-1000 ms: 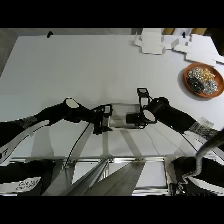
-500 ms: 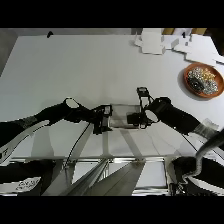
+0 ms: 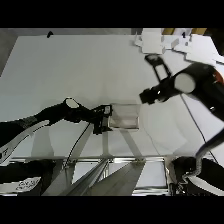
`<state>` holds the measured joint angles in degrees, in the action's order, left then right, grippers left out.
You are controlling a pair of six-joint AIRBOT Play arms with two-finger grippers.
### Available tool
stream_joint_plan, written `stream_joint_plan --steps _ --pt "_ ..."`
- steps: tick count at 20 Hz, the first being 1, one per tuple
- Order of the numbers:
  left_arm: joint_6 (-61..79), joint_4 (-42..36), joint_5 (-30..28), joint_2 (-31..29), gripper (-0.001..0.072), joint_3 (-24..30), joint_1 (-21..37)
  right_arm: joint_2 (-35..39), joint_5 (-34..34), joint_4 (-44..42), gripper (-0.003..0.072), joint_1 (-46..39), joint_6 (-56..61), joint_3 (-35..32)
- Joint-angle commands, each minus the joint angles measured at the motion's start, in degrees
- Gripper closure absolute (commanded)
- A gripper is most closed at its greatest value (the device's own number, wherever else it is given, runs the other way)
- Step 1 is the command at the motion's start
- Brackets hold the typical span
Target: Fold the box and place the chain.
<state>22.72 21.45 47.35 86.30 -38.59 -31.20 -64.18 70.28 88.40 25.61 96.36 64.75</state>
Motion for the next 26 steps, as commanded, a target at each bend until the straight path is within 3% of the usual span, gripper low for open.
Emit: stream_joint_plan --steps 1,4,9,18,26 --pt "0.0 0.0 0.0 -0.02 0.0576 0.0 0.04 0.04 -1.95 0.31 0.0394 -13.05 -9.97 6.05" --pt "-0.02 0.0 0.02 -0.02 0.0576 0.0 0.04 -3.13 -2.71 0.31 0.0394 -26.27 -13.03 6.05" --pt "-0.02 0.0 0.0 -0.02 0.0576 0.0 0.04 -10.73 -14.8 -0.33 0.0393 -40.3 -14.38 6.03" --pt "0.0 0.0 0.0 -0.02 0.0576 0.0 0.04 -22.56 -23.5 -0.13 0.0399 -45.99 -15.17 6.03" --pt "0.0 0.0 0.0 -0.02 0.0576 0.0 0.02 -28.24 -24.17 -0.55 0.0418 -46.21 -11.08 6.03"
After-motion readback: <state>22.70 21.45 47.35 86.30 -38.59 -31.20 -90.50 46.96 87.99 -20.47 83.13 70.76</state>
